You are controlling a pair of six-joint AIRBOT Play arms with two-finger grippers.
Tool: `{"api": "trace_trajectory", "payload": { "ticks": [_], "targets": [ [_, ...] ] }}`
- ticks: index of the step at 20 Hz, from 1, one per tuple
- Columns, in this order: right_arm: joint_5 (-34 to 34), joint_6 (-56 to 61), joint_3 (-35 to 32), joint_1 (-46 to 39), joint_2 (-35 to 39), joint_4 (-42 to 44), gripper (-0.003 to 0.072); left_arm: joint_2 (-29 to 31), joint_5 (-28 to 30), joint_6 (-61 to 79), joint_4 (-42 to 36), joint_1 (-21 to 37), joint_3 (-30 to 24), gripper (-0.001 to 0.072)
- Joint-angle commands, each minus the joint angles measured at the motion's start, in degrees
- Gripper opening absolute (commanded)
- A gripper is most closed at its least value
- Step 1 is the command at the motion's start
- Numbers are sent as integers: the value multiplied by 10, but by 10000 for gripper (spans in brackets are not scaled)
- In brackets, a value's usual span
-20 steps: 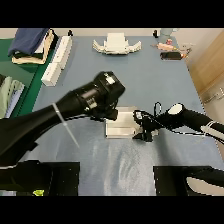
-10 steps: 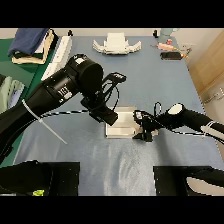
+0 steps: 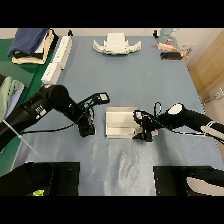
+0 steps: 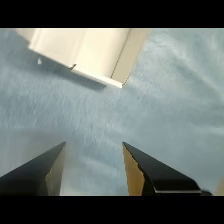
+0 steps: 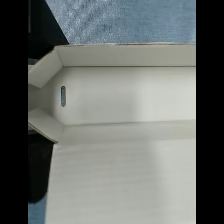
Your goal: Fold the box.
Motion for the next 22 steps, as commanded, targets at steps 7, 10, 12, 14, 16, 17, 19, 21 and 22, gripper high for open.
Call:
{"api": "trace_trajectory", "payload": {
  "ticks": [7,10,12,14,16,17,19,21,22],
  "targets": [
    [0,0,0,0,0,0,562,-35,266,520,-286,37,-193,673],
    [0,0,0,0,0,0,562,-55,292,561,-351,37,-193,673],
    [0,0,0,0,0,0,562,-66,291,567,-358,37,-193,673],
    [0,0,0,0,0,0,562,-78,291,595,-372,37,-193,673],
    [0,0,0,0,0,0,562,-83,291,608,-387,33,-192,673],
    [0,0,0,0,0,0,562,-85,290,608,-387,30,-189,673],
    [0,0,0,0,0,0,562,-90,291,608,-389,23,-187,673],
    [0,0,0,0,0,0,562,-97,290,624,-406,19,-186,673],
    [0,0,0,0,0,0,562,-101,292,637,-425,16,-186,672]
  ]
}}
